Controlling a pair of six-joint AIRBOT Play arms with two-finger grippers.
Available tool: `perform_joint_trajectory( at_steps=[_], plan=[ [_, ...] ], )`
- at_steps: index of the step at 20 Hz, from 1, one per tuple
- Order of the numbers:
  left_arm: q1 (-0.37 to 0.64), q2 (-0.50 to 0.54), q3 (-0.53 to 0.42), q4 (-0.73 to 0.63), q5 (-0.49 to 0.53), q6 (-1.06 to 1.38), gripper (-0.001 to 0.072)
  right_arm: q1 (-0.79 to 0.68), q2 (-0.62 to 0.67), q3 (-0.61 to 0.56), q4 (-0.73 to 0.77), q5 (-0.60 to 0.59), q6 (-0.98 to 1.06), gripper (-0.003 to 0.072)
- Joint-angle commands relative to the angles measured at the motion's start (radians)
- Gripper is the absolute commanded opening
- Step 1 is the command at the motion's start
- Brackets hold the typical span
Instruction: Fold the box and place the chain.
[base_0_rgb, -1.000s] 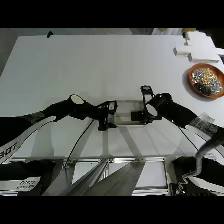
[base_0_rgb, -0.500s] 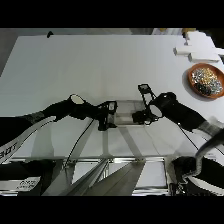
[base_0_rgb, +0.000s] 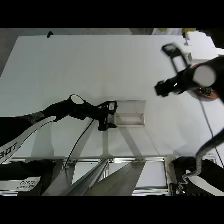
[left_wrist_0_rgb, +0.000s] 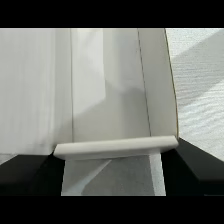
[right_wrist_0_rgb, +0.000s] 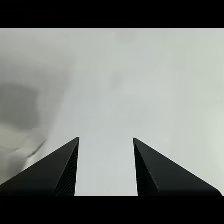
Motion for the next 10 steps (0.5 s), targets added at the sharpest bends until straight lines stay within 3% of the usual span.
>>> perform_joint_trajectory(
  at_steps=[1, 5, 10],
  plan=[
    [0.000, 0.000, 0.000, 0.000, 0.000, 0.000, 0.0033, -0.271, -0.056, 0.158, -0.071, -0.068, -0.084, 0.0332],
    [0.000, 0.000, 0.000, 0.000, 0.000, 0.000, 0.0033, -0.565, -0.211, 0.213, 0.000, -0.127, -0.089, 0.0334],
    [0.000, 0.000, 0.000, 0.000, 0.000, 0.000, 0.0033, -0.741, -0.365, 0.213, 0.000, -0.131, -0.116, 0.0330]
  ],
)
